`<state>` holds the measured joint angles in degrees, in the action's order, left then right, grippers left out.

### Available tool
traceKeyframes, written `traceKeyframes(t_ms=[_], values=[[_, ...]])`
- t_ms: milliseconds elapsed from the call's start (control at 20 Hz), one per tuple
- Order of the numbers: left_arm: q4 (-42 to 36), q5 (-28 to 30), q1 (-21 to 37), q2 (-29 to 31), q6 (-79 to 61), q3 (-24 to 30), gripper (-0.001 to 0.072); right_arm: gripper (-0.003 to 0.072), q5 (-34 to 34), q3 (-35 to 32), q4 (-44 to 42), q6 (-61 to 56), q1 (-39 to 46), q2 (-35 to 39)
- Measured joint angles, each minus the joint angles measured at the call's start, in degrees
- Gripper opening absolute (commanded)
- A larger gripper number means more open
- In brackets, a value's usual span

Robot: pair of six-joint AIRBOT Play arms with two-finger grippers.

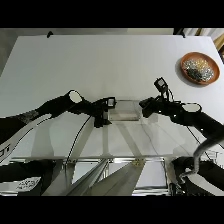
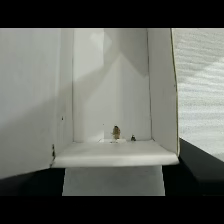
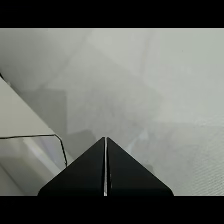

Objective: Fold the box and place the chain.

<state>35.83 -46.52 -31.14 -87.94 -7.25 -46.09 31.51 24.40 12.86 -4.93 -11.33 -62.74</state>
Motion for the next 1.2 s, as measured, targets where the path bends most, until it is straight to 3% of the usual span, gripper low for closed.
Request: traceKeyframes(t_ms=[100, 200, 300, 400, 650, 900, 1200], values=[[0.0, 0.0, 0.0, 0.0, 0.0, 0.0, 0.0011, 0.0018, 0.7, 1.0, 3.7, -3.6, 0.2, 1.1], [0.0, 0.0, 0.0, 0.0, 0.0, 0.0, 0.0011, 0.0018, 1.8, 3.3, 13.5, -13.2, 1.4, 3.3], [0.0, 0.0, 0.0, 0.0, 0.0, 0.0, 0.0011, 0.0015, 6.3, 6.8, 25.2, -22.5, 3.4, 5.4], [0.0, 0.0, 0.0, 0.0, 0.0, 0.0, 0.0011, 0.0014, 13.1, 10.2, 31.5, -27.8, 4.6, 6.4], [0.0, -0.1, 0.0, 0.0, 0.0, 0.0, 0.0011, 0.0014, 20.7, 13.7, 23.5, -24.3, -0.2, 1.5], [0.0, -0.2, 0.0, 0.0, 0.0, 0.0, 0.0011, 0.0016, 15.8, 18.3, 19.2, -22.4, -6.8, -8.3], [-0.1, -0.3, 0.0, 0.0, 0.0, 0.0, 0.0011, 0.0017, 13.1, 21.6, 21.7, -26.7, -8.3, -14.5]])
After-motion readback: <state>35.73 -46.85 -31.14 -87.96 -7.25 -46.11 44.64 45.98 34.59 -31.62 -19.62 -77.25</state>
